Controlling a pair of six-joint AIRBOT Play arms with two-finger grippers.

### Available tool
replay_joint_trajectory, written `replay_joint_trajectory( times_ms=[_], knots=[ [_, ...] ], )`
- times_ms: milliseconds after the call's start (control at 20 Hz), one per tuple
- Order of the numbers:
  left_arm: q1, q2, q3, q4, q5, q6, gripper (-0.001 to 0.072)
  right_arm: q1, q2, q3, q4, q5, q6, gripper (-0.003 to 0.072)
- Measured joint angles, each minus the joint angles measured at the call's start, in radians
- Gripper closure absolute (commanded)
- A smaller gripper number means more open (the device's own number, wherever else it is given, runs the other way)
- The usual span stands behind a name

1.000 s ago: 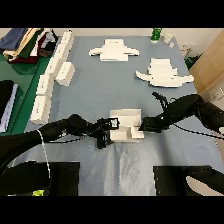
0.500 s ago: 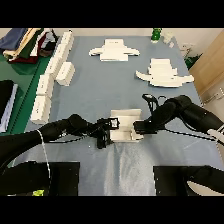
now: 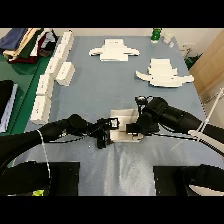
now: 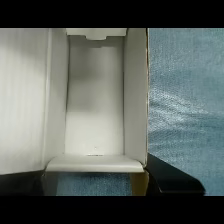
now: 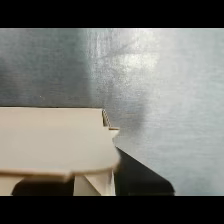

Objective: Fold the box.

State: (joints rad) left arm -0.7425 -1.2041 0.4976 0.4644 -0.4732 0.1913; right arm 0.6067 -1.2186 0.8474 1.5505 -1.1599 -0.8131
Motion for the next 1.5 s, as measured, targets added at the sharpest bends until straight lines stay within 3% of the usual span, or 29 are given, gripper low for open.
replay_joint_trajectory(
  times_ms=[150, 200, 400, 700, 750, 850, 900, 1300, 1500],
  knots=[
    [0.0, 0.0, 0.0, 0.0, 0.0, 0.0, 0.0287, 0.015, -0.036, 0.005, -0.02, -0.001, 0.064, 0.0356],
    [0.0, 0.0, 0.0, 0.0, 0.0, 0.0, 0.0287, 0.018, -0.047, 0.006, -0.021, 0.0, 0.077, 0.0393],
    [0.0, 0.0, 0.0, 0.0, 0.0, 0.0, 0.0287, 0.022, -0.067, 0.008, -0.042, 0.004, 0.106, 0.0664],
    [0.0, 0.0, 0.0, 0.0, 0.0, 0.0, 0.0287, 0.024, -0.073, 0.008, -0.052, 0.006, 0.113, 0.0684],
    [0.0, 0.0, 0.0, 0.0, 0.0, 0.0, 0.0287, 0.024, -0.073, 0.008, -0.052, 0.007, 0.111, 0.0612],
    [0.0, 0.0, 0.0, -0.001, 0.0, -0.001, 0.0287, 0.024, -0.074, 0.008, -0.051, 0.028, 0.109, 0.0265],
    [0.0, 0.0, 0.0, -0.001, 0.0, 0.0, 0.0287, 0.024, -0.068, 0.011, -0.039, 0.025, 0.105, 0.0238],
    [0.0, 0.0, 0.0, 0.0, 0.0, 0.0, 0.0287, 0.023, 0.018, 0.062, -0.057, -0.091, 0.059, 0.0247],
    [0.0, 0.0, 0.0, 0.0, 0.0, 0.0, 0.0287, 0.001, 0.098, 0.095, -0.074, -0.179, -0.005, 0.0656]
  ],
)
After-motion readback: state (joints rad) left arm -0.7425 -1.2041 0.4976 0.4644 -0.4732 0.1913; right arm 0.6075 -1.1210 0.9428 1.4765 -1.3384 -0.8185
